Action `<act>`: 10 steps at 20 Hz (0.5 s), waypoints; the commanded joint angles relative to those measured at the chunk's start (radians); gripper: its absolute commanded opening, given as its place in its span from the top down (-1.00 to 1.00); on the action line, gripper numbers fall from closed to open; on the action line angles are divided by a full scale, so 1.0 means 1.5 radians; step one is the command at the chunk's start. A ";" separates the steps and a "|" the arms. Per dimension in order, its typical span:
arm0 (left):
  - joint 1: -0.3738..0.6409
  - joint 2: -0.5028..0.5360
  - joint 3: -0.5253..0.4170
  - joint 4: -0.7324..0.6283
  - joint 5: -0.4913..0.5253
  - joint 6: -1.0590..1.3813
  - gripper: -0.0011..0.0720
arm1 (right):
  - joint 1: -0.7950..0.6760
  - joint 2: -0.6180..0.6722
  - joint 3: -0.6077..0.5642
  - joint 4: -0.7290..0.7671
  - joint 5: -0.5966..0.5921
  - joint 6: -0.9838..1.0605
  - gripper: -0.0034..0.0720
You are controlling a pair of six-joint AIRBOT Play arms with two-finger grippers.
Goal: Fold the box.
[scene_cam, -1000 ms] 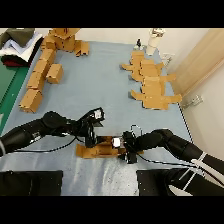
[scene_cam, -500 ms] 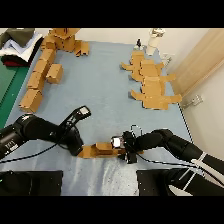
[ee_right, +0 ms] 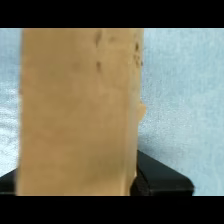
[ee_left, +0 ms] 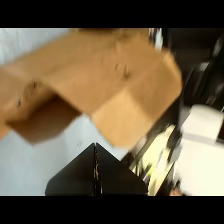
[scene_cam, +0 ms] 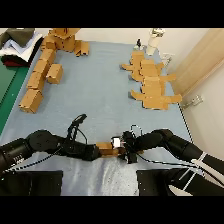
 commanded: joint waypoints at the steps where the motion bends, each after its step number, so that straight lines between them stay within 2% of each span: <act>1: -0.013 -0.030 -0.009 -0.074 0.187 0.006 0.94 | 0.001 0.000 0.000 0.000 -0.001 0.000 -0.48; 6: -0.014 -0.084 0.016 -0.102 0.294 0.069 0.94 | 0.001 0.000 0.000 0.000 -0.006 0.001 -0.48; 10: -0.016 -0.145 0.030 -0.101 0.297 0.072 0.94 | 0.001 0.000 0.000 0.000 -0.006 0.000 -0.48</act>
